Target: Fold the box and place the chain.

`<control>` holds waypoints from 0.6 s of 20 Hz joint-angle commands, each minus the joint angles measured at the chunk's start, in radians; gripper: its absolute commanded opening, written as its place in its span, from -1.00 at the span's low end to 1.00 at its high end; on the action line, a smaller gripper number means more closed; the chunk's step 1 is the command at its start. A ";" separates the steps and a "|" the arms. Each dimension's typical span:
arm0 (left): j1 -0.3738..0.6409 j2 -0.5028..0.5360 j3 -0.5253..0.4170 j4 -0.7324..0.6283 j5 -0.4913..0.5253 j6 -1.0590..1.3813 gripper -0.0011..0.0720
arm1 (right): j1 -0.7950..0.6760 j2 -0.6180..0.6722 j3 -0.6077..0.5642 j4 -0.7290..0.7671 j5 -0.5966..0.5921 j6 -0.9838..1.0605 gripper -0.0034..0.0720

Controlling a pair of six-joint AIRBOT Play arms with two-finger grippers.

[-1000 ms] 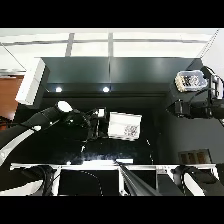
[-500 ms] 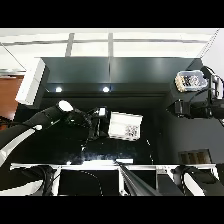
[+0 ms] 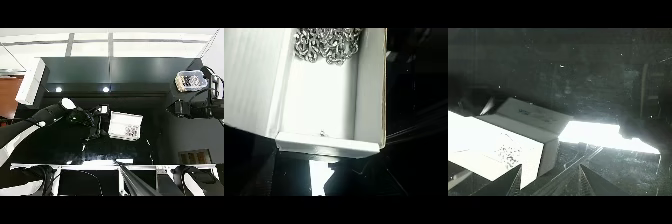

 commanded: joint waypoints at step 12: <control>-0.045 -0.008 0.010 0.025 0.004 -0.026 0.97 | 0.001 0.001 0.000 0.000 0.000 0.000 0.24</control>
